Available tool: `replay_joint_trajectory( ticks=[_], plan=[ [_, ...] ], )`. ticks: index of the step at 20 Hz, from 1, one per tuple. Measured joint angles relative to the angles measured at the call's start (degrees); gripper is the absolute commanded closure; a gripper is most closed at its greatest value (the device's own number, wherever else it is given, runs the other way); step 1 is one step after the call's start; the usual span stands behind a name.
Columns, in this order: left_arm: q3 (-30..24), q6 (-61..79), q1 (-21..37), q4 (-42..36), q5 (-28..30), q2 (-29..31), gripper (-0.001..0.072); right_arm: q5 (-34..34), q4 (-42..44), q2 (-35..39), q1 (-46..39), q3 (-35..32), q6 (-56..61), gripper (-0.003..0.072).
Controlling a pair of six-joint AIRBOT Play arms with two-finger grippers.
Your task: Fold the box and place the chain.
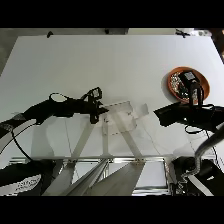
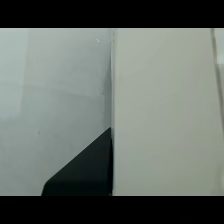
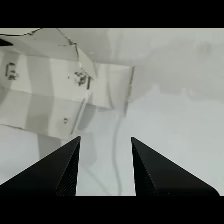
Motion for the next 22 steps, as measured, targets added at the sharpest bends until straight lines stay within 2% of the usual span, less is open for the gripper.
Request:
replay_joint_trajectory(
  ticks=[4,8,15,22],
  plan=[
    [4.5,-6.1,1.5,9.6,-6.4,-0.3,0.0708,-0.7,-0.2,-2.5,0.0,0.0,0.0,0.0313],
    [8.8,-10.5,1.9,15.7,-9.4,-0.5,0.0707,-1.1,-0.3,-5.4,0.0,-0.1,0.0,0.0313],
    [10.4,-12.3,1.6,18.4,-12.5,-4.4,0.0705,-1.6,-0.3,-7.3,0.0,-0.1,-0.2,0.0312],
    [10.6,-12.5,1.2,18.6,-13.2,-6.3,0.0699,-1.7,-0.3,-7.5,0.0,-0.1,-0.2,0.0312]
  ],
)
